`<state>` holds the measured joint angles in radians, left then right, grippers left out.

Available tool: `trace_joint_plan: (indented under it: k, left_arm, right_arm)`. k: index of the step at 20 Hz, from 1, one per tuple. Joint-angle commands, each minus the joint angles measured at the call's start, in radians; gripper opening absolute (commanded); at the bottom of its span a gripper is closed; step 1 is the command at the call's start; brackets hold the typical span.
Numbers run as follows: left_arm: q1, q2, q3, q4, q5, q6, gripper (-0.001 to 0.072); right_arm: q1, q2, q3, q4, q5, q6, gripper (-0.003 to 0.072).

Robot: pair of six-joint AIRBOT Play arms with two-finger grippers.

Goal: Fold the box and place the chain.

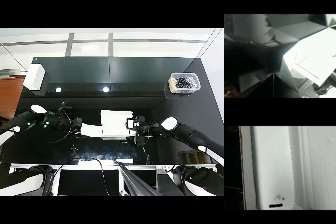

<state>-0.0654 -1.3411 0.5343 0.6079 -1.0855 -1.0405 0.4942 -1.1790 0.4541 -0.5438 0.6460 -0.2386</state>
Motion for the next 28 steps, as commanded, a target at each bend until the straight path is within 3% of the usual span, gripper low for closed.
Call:
trace_joint_plan:
  k: [1,7,13,15,19,20,21,28]
  left_arm:
    - [-0.016,-0.003,0.012,0.071,-0.003,-0.015,0.003]
    - [-0.039,-0.043,0.012,0.072,-0.035,-0.009,0.0029]
    - [-0.068,-0.068,0.028,0.031,-0.002,0.0,0.0031]
    - [-0.067,-0.067,0.052,0.031,-0.036,-0.004,0.0106]
    - [-0.066,-0.054,0.112,0.036,-0.151,-0.005,0.0362]
    - [-0.066,-0.05,0.122,0.037,-0.162,-0.006,0.0534]
    - [-0.066,-0.048,0.13,0.035,-0.171,-0.011,0.0649]
    - [-0.094,-0.035,0.155,-0.011,-0.219,-0.043,0.0652]
  right_arm:
    - [0.0,0.0,0.001,0.0,0.0,0.0,0.0307]
    - [0.0,0.0,0.001,0.0,0.0,0.0,0.0307]
    - [0.0,0.0,0.0,0.0,0.0,0.0,0.0307]
    - [0.0,0.0,0.001,0.0,0.0,0.0,0.0307]
    - [0.0,-0.001,0.0,0.0,0.0,0.0,0.0307]
    - [0.0,0.0,0.0,0.0,0.0,0.0,0.0307]
    - [0.0,0.0,0.001,0.0,0.0,0.0,0.0307]
    - [0.0,0.0,0.001,0.0,0.0,0.0,0.0307]
